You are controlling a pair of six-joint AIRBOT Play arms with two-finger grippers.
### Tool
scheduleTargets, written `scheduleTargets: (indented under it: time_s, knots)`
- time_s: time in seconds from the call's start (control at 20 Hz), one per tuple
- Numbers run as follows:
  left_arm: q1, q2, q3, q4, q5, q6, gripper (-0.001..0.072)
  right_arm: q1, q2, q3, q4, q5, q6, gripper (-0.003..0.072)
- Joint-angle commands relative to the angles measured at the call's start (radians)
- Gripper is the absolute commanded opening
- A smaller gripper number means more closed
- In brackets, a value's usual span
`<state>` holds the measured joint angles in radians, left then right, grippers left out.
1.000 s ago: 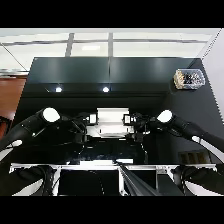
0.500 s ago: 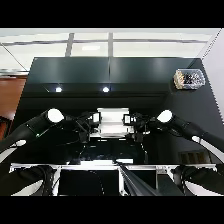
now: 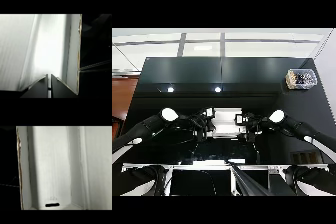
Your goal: Fold the box and place the chain.
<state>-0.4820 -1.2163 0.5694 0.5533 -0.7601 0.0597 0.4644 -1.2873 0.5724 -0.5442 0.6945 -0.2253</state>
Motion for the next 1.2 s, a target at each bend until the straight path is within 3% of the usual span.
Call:
scheduleTargets:
  time_s: [0.0, 0.1, 0.2, 0.25, 0.3, 0.35, 0.4, 0.45, 0.55, 0.6, 0.65, 0.7, 0.95, 1.15]
  knots:
    - [-0.004, -0.014, 0.000, -0.011, 0.012, 0.009, 0.0025, 0.001, 0.000, 0.000, 0.001, -0.002, 0.000, 0.0254]
    - [-0.004, -0.014, 0.002, -0.013, 0.047, 0.009, 0.0045, 0.001, 0.000, 0.000, 0.001, -0.002, 0.000, 0.0254]
    - [-0.003, -0.014, 0.008, -0.019, 0.052, 0.008, 0.0359, 0.001, 0.000, 0.000, 0.001, -0.002, 0.000, 0.0254]
    - [-0.004, -0.014, 0.012, -0.011, 0.042, 0.008, 0.0314, 0.001, 0.000, 0.000, 0.001, -0.002, 0.000, 0.0254]
    - [-0.004, -0.014, 0.017, -0.011, 0.039, 0.007, 0.0052, 0.001, 0.000, 0.000, 0.001, -0.002, 0.000, 0.0254]
    - [-0.004, -0.014, 0.019, -0.017, 0.041, 0.002, 0.0053, 0.001, 0.000, 0.000, 0.001, -0.002, 0.000, 0.0254]
    - [-0.004, -0.014, 0.021, -0.020, 0.042, -0.004, 0.0169, 0.001, 0.000, 0.000, 0.001, -0.002, 0.000, 0.0254]
    - [-0.004, -0.014, 0.023, -0.019, 0.042, -0.006, 0.0333, 0.001, 0.000, 0.000, 0.001, -0.002, 0.000, 0.0254]
    - [-0.003, -0.012, 0.027, -0.011, 0.038, -0.011, 0.0338, 0.001, 0.000, 0.000, 0.001, -0.002, 0.000, 0.0254]
    - [-0.003, -0.010, 0.031, -0.011, 0.025, -0.012, 0.0326, 0.001, 0.000, 0.000, 0.001, -0.002, 0.000, 0.0254]
    - [-0.002, -0.008, 0.035, -0.006, 0.014, -0.026, 0.0217, 0.001, 0.000, 0.000, 0.001, -0.002, 0.000, 0.0254]
    - [0.000, -0.002, 0.048, 0.034, -0.012, -0.064, 0.0027, 0.001, 0.000, 0.000, 0.001, -0.002, 0.000, 0.0254]
    - [0.038, 0.119, 0.100, 0.425, -0.116, -0.488, 0.0025, 0.001, 0.000, 0.000, 0.001, -0.002, 0.000, 0.0254]
    - [0.175, 0.280, 0.095, 0.856, -0.130, -1.239, 0.0026, 0.001, 0.000, 0.000, 0.001, -0.002, 0.000, 0.0254]
